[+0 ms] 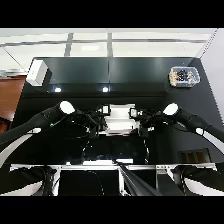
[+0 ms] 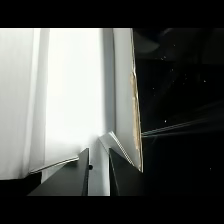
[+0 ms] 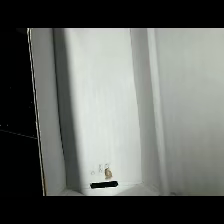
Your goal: Fold the box and place the chain.
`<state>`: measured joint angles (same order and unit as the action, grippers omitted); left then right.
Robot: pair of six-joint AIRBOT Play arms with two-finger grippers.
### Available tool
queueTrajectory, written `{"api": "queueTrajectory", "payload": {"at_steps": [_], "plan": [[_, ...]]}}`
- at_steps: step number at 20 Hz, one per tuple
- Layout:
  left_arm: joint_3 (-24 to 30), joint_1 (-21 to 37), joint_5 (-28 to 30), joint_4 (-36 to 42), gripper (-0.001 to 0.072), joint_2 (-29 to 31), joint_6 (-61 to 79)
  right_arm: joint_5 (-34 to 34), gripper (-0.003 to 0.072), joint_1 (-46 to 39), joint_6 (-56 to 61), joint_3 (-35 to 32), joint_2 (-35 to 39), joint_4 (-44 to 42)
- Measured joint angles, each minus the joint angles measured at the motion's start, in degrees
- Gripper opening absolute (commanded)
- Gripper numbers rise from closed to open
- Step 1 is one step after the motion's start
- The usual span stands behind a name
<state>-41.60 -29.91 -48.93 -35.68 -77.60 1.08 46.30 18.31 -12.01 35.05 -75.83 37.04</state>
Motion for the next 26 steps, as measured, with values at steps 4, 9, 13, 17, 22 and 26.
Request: {"api": "queueTrajectory", "payload": {"at_steps": [4, 9, 13, 17, 22, 26], "plan": [[0.0, -0.09, 1.38, 2.08, 0.0076, -0.13, 0.52, 0.0, 0.002, 0.0, 0.07, 0.0, 0.0, -0.07], [-0.02, -0.09, 1.99, 2.75, 0.0259, -0.37, 1.18, -0.02, 0.002, 0.0, 0.04, 0.0, 0.02, 0.07], [-0.35, -0.04, 1.36, 1.09, 0.0029, -0.39, 0.48, -0.04, 0.002, 0.0, 0.02, 0.0, 0.0, 0.11], [-2.71, 1.4, -3.65, -6.1, 0.0022, 1.14, -10.75, -0.04, 0.0021, 0.0, 0.04, -0.02, 0.02, 0.02], [-3.65, 8.04, -9.75, -19.71, 0.0023, 8.87, -30.75, -0.04, 0.0021, 0.0, 0.04, 0.0, 0.0, 0.04], [-1.38, 18.01, -12.11, -23.23, 0.0024, 13.97, -52.04, -0.04, 0.002, 0.0, 0.04, 0.0, 0.0, 0.07]]}}
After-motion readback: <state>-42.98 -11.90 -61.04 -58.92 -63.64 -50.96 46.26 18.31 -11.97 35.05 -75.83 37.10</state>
